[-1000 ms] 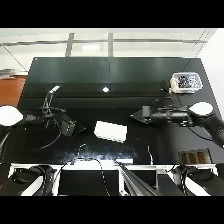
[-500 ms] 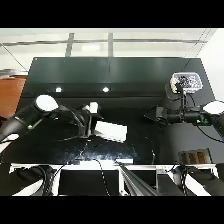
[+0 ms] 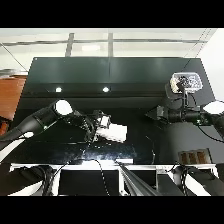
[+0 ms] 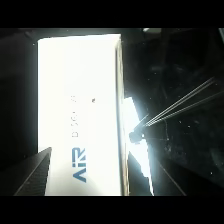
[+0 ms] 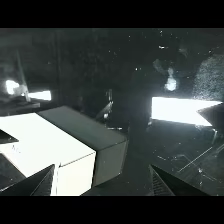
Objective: Fold the box and place the chain.
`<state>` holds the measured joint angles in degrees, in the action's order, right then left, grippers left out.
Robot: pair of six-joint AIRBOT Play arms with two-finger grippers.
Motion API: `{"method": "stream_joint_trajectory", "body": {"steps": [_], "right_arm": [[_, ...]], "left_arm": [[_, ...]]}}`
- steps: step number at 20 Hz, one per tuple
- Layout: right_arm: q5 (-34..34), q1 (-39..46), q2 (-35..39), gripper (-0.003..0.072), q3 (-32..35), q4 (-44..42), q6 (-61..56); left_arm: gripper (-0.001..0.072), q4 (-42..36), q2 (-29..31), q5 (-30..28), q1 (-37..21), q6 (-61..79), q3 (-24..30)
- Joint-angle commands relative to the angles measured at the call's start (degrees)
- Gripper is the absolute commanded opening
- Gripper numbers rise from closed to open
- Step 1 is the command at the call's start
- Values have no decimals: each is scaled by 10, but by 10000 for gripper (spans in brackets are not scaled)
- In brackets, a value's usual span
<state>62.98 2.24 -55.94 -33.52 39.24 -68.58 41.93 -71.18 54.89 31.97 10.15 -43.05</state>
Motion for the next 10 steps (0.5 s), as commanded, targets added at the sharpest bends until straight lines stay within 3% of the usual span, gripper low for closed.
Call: {"method": "stream_joint_trajectory", "body": {"steps": [1, 10], "right_arm": [[-2, 0, 0, 700, 0, 3, 0], [-3, 0, 0, 700, 0, 5, 0]], "left_arm": [[712, -11, -4, -9, 2, -12, 0], [714, -37, -4, -28, 2, -48, 0]]}}
